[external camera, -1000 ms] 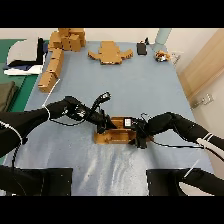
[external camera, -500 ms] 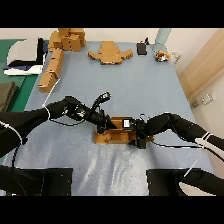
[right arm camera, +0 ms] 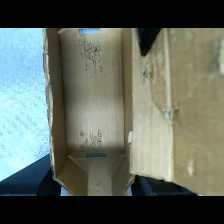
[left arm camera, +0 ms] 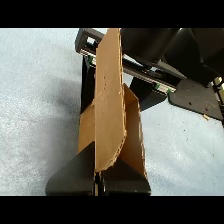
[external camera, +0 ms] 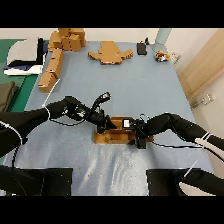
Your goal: Fold the box.
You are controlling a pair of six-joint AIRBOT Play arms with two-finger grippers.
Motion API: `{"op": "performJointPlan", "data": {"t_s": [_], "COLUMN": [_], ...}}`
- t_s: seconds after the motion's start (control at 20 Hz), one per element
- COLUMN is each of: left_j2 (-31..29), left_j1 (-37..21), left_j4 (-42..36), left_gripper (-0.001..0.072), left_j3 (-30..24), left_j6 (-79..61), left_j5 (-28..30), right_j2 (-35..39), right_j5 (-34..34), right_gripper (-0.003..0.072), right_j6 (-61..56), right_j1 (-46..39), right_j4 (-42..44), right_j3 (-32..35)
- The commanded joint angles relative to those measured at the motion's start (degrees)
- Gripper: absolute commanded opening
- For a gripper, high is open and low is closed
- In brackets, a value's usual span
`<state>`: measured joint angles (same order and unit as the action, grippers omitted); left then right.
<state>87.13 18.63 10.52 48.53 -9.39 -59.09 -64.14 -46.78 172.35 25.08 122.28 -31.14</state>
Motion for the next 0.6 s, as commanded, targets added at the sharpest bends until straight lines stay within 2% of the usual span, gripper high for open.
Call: {"op": "performJointPlan", "data": {"t_s": [0.0, 0.55], "left_j2": [0.02, 0.02], "left_j1": [-0.02, -0.02], "left_j4": [0.00, 0.00], "left_gripper": [0.0014, 0.0015], "left_j3": [-0.02, -0.02], "left_j6": [-0.02, 0.00], "left_j5": [0.02, 0.02], "right_j2": [0.31, 0.28], "right_j5": [-0.17, -0.22], "right_gripper": [0.0432, 0.0432], "right_j6": [0.00, 0.00], "right_j1": [0.04, 0.04], "right_j4": [-0.35, 0.07], "right_j3": [0.00, 0.02]}}
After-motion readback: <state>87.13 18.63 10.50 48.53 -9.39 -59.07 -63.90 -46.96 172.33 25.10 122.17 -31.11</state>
